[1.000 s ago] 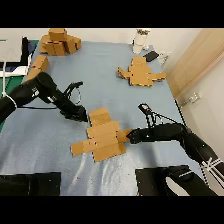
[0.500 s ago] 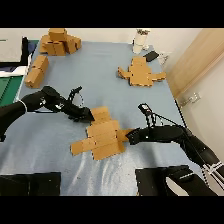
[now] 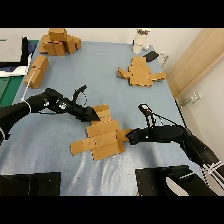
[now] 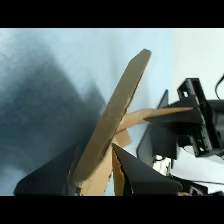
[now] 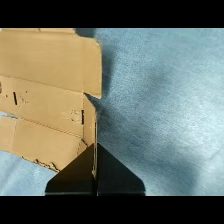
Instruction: Fold the box.
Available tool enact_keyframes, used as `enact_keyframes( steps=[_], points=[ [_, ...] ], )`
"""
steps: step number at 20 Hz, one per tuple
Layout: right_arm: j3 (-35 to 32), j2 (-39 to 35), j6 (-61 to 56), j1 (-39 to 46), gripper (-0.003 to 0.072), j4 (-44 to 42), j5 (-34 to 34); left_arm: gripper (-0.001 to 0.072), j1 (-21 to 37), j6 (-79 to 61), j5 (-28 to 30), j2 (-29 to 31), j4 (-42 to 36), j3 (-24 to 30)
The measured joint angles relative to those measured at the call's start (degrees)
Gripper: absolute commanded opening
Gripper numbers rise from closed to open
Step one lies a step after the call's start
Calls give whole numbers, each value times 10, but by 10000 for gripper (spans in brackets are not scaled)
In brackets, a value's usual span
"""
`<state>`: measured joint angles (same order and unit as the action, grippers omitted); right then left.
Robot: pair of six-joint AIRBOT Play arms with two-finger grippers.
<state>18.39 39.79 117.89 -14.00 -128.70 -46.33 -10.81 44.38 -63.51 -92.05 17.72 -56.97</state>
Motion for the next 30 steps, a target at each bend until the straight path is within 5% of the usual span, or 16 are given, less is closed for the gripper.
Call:
enact_keyframes(
  steps=[2, 4, 8, 9, 11, 14, 15, 16, 23, 30],
  points=[
    [0, 0, 0, 0, 2, 1, 0, 299, 1, -8, -19, -1, 0, 0],
    [0, 0, 0, 0, 2, 1, 0, 134, 2, -14, -29, -1, 2, 0],
    [0, 0, 0, 0, 7, 1, 0, 11, 2, -33, -35, -1, 4, 0],
    [0, 0, 0, 0, 107, 1, 0, 11, 2, -41, -35, -1, 3, 0],
    [0, 0, 0, 0, 506, 1, 0, 8, 1, -61, -33, -1, -3, 0],
    [9, 0, -3, 3, 489, 5, 0, 6, -3, -120, -33, 4, -17, -2],
    [19, 0, -13, 9, 380, 13, -1, 6, -8, -143, -31, 10, -19, -2],
    [31, 0, -25, 16, 354, 22, -1, 6, -14, -165, -28, 18, -20, -2],
    [145, 2, -100, 66, 353, 87, -13, 6, -75, -329, 69, 108, 2, 46],
    [168, 42, -155, 74, 316, 93, -13, 8, -155, -500, 224, 207, -11, 141]
  ],
)
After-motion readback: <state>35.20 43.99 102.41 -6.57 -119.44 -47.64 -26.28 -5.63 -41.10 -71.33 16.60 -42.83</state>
